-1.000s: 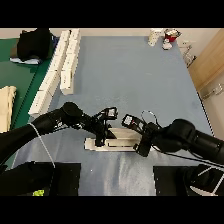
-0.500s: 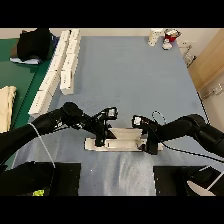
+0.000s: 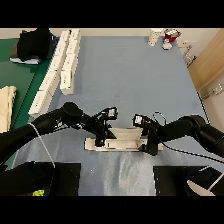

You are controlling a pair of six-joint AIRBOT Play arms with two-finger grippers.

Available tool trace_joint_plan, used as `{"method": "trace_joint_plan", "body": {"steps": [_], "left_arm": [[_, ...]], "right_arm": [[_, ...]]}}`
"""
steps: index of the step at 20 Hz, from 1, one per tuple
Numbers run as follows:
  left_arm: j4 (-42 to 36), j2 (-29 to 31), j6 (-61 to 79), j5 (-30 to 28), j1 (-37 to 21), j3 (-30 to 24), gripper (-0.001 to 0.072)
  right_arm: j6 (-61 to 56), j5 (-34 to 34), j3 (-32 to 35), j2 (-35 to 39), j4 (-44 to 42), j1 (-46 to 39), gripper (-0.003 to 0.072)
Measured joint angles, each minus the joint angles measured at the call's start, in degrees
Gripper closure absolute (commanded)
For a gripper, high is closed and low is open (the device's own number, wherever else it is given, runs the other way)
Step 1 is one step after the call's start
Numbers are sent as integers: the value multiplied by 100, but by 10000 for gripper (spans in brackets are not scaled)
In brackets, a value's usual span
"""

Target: Fold the box.

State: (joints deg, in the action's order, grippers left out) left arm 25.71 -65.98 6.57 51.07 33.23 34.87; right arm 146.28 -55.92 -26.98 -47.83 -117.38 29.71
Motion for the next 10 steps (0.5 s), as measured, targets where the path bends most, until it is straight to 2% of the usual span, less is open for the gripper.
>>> {"method": "trace_joint_plan", "body": {"steps": [6, 10], "left_arm": [[0, 0, 0, 0, 0, 0, 697], [0, 0, 0, 0, 0, 0, 697]], "right_arm": [[1493, 243, 136, 0, -341, -7, -34], [2004, 448, 356, 0, -584, -9, -34]]}}
